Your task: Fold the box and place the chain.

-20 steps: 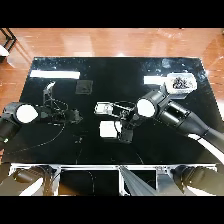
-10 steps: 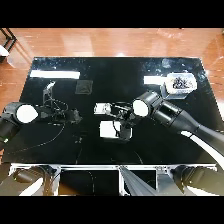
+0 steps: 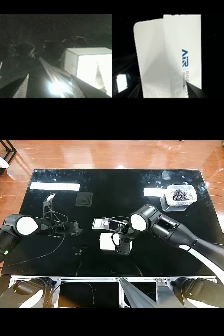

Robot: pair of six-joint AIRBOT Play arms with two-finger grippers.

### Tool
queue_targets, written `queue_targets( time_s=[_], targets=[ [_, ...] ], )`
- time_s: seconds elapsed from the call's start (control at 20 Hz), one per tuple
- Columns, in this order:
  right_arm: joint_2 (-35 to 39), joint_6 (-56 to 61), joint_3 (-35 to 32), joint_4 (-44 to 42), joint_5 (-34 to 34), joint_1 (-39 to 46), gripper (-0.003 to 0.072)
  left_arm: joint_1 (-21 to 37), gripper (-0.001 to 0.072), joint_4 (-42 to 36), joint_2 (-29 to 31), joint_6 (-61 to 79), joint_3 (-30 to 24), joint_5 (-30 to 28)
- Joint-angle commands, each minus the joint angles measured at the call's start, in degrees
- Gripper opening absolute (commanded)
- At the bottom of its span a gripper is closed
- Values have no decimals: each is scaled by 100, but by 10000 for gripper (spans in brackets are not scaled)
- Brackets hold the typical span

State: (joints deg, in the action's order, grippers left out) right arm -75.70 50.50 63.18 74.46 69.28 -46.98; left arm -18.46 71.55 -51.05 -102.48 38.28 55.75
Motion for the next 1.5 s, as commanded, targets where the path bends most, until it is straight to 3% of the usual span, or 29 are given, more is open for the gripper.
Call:
queue_targets(
  time_s=[0.0,1.2,1.25,1.3,1.45],
  targets=[
    [-4,7,0,144,-15,-28,704,4,630,0,-4,2,0,2],
    [-153,2,-2,424,-741,-22,694,7,630,22,-4,2,0,0],
    [-168,-11,0,424,-741,-22,688,7,630,24,-4,2,0,0],
    [-173,-46,-2,424,-737,-22,565,7,630,26,-4,2,0,-2],
    [-181,-68,0,422,-741,-22,530,7,630,70,-4,2,0,-2]
  ],
)
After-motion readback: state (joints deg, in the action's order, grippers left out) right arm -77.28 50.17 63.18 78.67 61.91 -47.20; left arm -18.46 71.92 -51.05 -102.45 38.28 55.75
